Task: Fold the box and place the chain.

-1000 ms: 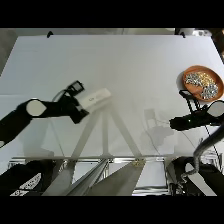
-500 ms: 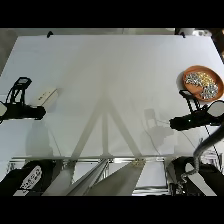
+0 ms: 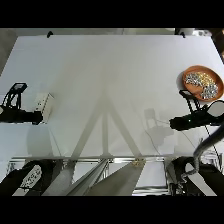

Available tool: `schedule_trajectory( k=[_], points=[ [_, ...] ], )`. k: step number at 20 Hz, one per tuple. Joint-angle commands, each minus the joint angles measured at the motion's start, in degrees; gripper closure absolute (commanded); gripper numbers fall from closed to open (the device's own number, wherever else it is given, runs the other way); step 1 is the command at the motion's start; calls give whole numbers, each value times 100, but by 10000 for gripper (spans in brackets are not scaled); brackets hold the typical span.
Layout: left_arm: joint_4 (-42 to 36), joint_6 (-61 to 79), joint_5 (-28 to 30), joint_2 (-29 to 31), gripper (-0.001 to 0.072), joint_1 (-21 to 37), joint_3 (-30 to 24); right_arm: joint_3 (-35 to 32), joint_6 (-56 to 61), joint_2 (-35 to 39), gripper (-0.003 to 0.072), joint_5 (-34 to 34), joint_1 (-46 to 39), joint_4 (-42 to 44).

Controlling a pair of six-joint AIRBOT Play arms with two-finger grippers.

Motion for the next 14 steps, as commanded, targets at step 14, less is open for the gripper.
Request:
schedule_trajectory(
  k=[14],
  points=[
    [-527, 4, -616, 1954, 10, -634, 2, 4, 0, -2, 665, 2, -4, 0]
  ],
)
